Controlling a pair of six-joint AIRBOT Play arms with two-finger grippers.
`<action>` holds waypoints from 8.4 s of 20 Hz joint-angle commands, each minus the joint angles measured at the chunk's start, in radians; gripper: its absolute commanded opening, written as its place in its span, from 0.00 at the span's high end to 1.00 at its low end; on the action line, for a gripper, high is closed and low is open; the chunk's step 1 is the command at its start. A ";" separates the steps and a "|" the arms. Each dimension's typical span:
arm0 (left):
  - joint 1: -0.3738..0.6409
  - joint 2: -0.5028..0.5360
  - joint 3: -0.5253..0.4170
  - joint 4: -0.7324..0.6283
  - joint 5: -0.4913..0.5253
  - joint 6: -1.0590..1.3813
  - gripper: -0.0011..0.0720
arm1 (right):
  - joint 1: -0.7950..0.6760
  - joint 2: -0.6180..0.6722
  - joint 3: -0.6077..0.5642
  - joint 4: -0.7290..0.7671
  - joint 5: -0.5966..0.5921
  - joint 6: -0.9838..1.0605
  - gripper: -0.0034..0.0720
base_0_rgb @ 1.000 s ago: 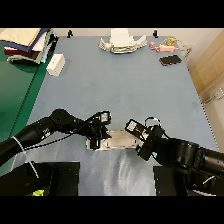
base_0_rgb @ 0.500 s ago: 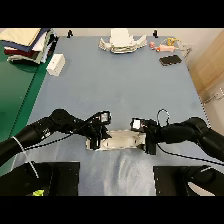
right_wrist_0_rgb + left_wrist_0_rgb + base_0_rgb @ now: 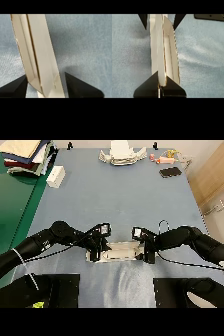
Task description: Fold the box.
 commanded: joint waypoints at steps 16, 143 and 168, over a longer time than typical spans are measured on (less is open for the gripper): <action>0.000 0.000 0.000 0.000 0.000 0.000 0.97 | 0.018 -0.050 -0.045 0.036 0.005 -0.135 0.07; 0.108 -0.314 0.230 0.034 -0.253 -1.257 0.97 | 0.025 -0.046 -0.106 0.105 0.072 -0.164 0.16; 0.119 0.180 0.245 0.390 -0.335 -0.968 0.97 | 0.025 -0.046 -0.106 0.105 0.071 -0.164 0.16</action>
